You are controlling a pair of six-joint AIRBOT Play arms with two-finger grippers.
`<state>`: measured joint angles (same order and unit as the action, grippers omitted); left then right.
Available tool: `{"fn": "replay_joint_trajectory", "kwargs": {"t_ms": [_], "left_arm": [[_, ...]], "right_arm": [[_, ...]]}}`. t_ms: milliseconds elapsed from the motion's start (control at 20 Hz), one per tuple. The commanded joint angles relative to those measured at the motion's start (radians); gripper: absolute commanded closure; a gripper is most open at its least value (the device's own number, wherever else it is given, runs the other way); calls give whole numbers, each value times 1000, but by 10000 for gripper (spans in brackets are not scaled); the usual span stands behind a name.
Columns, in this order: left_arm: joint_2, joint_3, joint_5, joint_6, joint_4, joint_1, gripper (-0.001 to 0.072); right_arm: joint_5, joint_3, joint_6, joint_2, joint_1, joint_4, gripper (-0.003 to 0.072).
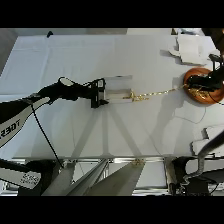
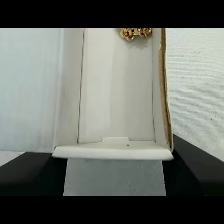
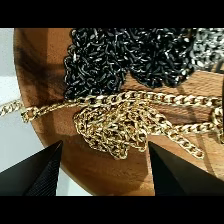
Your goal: Fold the box and place the chain.
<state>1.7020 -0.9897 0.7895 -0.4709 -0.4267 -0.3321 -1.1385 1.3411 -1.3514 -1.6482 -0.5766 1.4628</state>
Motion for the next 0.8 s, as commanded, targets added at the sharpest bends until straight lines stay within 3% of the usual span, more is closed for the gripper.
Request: {"fn": "replay_joint_trajectory", "kwargs": {"t_ms": [0, 350, 450, 700, 750], "left_arm": [[0, 0, 0, 0, 0, 0, 451], [0, 0, 0, 0, 0, 0, 451], [0, 0, 0, 0, 0, 0, 451], [0, 0, 0, 0, 0, 0, 451], [0, 0, 0, 0, 0, 0, 451]], "right_arm": [[9, 0, -14, -26, 4, 5, 89], [-34, 0, -40, -26, -14, 83, 101], [-53, -2, -39, -26, -18, 84, 167], [-3, -13, -39, -26, -17, 69, 175], [2, -14, -39, -27, -17, 70, 232]]}}
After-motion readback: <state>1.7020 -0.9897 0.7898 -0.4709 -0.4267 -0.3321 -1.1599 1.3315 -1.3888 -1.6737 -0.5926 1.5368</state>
